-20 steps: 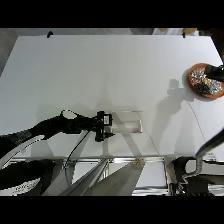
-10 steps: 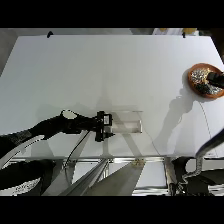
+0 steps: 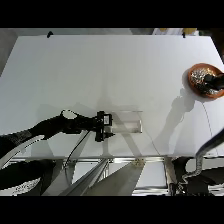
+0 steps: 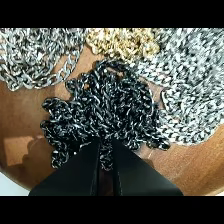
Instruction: Fold the box and place the chain.
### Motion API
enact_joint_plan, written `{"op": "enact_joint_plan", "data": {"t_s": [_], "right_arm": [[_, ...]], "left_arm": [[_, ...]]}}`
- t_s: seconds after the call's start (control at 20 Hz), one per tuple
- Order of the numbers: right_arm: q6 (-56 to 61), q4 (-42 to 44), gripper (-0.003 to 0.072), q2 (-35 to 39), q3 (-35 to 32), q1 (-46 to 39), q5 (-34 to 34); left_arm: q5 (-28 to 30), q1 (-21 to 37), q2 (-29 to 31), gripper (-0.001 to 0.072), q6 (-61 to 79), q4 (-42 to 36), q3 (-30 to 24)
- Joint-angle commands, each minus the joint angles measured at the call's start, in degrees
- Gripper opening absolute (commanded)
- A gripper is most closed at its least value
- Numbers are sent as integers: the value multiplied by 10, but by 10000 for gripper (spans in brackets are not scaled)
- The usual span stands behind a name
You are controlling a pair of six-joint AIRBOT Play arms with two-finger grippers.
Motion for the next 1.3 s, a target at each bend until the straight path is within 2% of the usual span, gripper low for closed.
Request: {"op": "enact_joint_plan", "data": {"t_s": [0.0,0.15,0.3,0.45,1.25], "right_arm": [[0,2,79,-5,0,0,9],[0,2,142,-5,0,0,10],[0,2,142,-5,0,0,9],[4,2,173,-5,0,0,9],[6,-4,174,-5,0,-18,25]], "left_arm": [[0,0,0,272,0,0,0],[0,0,0,272,0,0,0],[0,0,0,272,0,0,0],[0,0,0,272,0,0,0],[0,0,0,272,0,0,0]]}}
